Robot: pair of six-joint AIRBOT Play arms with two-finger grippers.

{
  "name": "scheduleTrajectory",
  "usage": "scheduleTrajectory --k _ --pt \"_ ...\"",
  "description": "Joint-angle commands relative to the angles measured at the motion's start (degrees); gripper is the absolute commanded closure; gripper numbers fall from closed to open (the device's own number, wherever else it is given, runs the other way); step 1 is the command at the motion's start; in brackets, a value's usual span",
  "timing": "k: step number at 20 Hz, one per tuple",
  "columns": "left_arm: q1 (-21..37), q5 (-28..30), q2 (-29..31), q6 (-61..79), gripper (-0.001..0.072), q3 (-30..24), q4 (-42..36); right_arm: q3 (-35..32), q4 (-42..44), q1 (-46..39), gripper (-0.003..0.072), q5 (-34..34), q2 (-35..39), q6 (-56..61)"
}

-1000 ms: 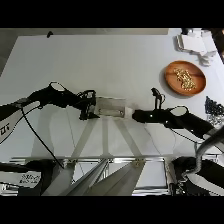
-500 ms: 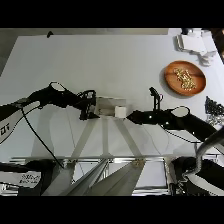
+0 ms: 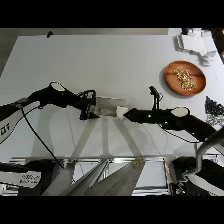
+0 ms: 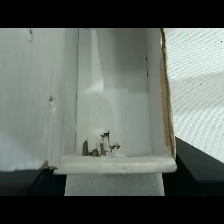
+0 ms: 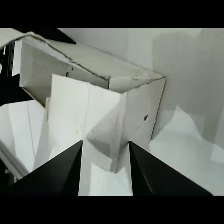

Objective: Fold the box and place the chain.

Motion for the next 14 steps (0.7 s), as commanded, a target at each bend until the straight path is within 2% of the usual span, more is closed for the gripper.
scheduleTrajectory --k 1,7,8,9,14 --pt "0.0 0.0 0.0 0.0 0.0395 0.0 0.0 0.1 0.0 0.1 0.0327 -2.4 0.0 -0.6" --pt "0.0 0.0 0.0 0.0 0.0395 0.0 0.0 0.8 0.3 2.1 0.0327 -3.0 0.0 -0.5" --pt "0.0 0.0 0.0 0.0 0.0395 0.0 0.0 1.2 0.0 3.5 0.0314 -4.3 0.0 -0.5" --pt "0.0 0.0 0.0 0.0 0.0395 0.0 0.0 1.4 0.0 4.8 0.0250 -6.1 0.0 -0.4" --pt "0.0 0.0 0.0 0.0 0.0395 0.0 0.0 1.5 -1.3 8.2 0.0229 -12.2 -0.7 -0.5"
